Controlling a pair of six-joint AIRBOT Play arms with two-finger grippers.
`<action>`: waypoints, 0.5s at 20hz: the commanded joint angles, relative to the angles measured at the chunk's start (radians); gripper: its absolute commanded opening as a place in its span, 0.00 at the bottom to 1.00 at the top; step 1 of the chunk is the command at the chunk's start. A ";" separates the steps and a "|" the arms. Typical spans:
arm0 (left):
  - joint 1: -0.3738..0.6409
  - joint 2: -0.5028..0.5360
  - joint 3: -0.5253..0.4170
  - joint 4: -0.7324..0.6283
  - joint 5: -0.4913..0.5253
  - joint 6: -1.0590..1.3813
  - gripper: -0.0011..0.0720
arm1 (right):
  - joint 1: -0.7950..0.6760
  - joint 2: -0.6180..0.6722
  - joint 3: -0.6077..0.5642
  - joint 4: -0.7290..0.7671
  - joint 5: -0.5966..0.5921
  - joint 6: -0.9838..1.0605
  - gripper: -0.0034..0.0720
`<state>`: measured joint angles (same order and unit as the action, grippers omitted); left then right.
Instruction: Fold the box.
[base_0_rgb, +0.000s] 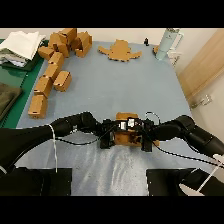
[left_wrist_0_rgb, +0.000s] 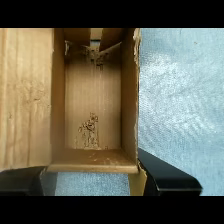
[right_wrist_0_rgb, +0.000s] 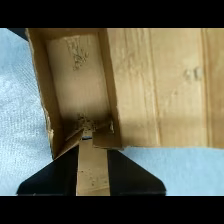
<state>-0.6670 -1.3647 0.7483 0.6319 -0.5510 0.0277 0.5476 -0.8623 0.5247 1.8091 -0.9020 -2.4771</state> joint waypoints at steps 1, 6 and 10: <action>0.000 -0.001 0.001 0.000 0.000 0.000 0.72 | 0.011 -0.001 0.000 0.005 0.006 -0.001 0.40; 0.000 -0.001 0.001 0.000 0.000 0.000 0.72 | 0.011 -0.001 0.000 -0.019 0.003 0.045 0.50; 0.000 -0.001 0.001 0.000 0.000 0.000 0.72 | 0.011 0.005 0.000 -0.018 0.005 0.086 0.65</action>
